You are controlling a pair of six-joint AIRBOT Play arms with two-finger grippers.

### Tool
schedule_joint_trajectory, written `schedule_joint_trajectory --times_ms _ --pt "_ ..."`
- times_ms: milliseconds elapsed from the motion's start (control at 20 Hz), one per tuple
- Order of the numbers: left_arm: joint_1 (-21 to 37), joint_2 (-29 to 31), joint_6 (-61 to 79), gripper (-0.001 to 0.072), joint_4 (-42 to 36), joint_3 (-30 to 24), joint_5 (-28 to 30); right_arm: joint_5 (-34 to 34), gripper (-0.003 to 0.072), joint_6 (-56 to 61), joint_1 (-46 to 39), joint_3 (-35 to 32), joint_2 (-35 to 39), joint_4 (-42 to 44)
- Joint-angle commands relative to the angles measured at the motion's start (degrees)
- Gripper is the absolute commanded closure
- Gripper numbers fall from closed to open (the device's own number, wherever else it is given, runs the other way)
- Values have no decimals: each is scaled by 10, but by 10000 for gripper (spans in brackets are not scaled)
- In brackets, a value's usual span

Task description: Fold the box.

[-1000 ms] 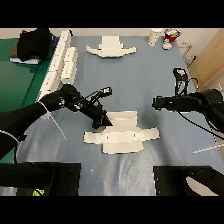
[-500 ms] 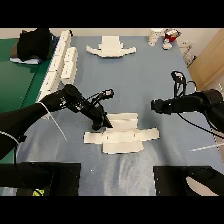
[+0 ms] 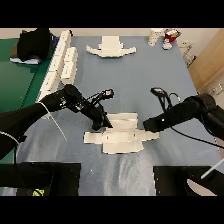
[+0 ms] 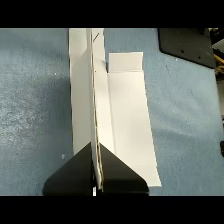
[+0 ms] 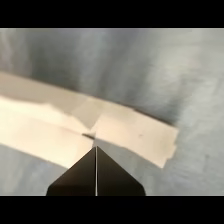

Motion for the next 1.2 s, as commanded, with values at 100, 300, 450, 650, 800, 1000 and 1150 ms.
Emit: schedule_joint_trajectory --times_ms 100,300,450,650,800,1000,1150 --pt "0 0 0 696 0 0 0 28 675 8 214 -73 62 -65" --pt "0 0 0 697 0 0 1 65 -27 -51 336 -101 62 -129" --pt "0 0 0 696 0 0 1 105 -27 -75 341 -101 28 -180" --pt "0 0 0 697 0 0 0 159 -27 -97 341 -101 -26 -193" --pt "0 0 0 697 0 0 1 181 -34 -92 341 -100 -36 -217" --pt "0 0 0 697 0 0 1 182 -34 -25 341 -97 -34 -293" --pt "0 0 0 696 0 0 1 179 -34 -23 342 -93 -13 -291"
